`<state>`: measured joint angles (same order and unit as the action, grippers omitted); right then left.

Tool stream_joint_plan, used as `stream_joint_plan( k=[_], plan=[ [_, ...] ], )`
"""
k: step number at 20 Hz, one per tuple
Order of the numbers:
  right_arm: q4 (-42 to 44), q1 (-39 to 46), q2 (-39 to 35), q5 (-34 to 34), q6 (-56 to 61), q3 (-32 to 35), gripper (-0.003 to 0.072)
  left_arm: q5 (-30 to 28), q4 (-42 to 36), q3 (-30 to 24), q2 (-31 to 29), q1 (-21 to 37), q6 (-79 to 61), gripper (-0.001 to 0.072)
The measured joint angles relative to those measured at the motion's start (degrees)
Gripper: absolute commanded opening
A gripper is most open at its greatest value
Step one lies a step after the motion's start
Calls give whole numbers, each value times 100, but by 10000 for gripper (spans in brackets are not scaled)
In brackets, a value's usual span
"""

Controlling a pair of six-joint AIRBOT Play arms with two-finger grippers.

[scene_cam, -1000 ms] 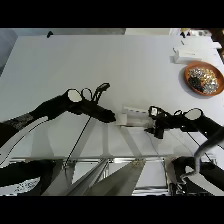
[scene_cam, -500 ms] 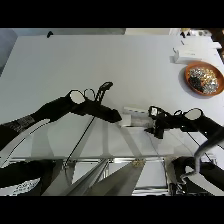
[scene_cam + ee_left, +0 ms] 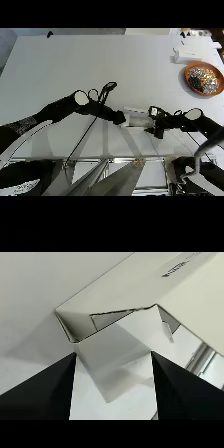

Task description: Fold the box and place the chain.

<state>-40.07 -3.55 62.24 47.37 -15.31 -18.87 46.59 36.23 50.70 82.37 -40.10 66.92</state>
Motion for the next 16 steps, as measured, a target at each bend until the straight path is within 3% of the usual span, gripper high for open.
stream_joint_plan(
  k=[6, 16],
  plan=[
    [-2, 0, 0, 0, 0, 0, 399, -92, 905, 98, 2, -354, 1143, 528],
    [-2, 0, 0, -2, 0, 0, 399, -133, 1576, 699, 302, -704, 2391, 525]
  ],
)
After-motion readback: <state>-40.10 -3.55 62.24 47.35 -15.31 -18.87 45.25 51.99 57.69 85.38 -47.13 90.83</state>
